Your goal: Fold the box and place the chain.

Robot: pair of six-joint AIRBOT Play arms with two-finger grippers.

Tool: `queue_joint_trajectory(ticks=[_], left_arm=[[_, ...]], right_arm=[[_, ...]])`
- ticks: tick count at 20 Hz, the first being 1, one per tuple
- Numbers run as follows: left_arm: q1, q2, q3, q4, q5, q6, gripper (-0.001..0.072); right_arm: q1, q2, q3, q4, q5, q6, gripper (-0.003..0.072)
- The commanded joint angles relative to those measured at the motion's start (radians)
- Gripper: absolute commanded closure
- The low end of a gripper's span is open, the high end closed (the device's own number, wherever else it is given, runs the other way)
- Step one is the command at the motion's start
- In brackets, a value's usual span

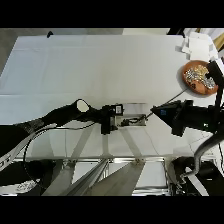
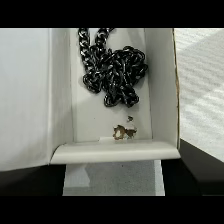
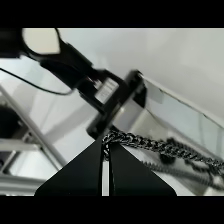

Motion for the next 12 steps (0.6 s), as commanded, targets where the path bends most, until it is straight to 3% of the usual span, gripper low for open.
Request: queue_joint_trajectory(ticks=[1,8,12], left_arm=[[0.0,0.0,0.0,0.0,0.0,0.0,0.0435],[0.0,0.001,0.0,0.0,0.0,0.0,0.0435],[0.0,0.001,0.0,0.0,0.0,0.0,0.0435]], right_arm=[[0.044,0.003,0.001,0.101,-0.118,-0.036,0.0672],[0.178,-0.031,0.001,0.148,-0.329,-0.037,0.0672],[0.261,-0.125,0.001,0.04,-0.328,-0.085,0.0672]])
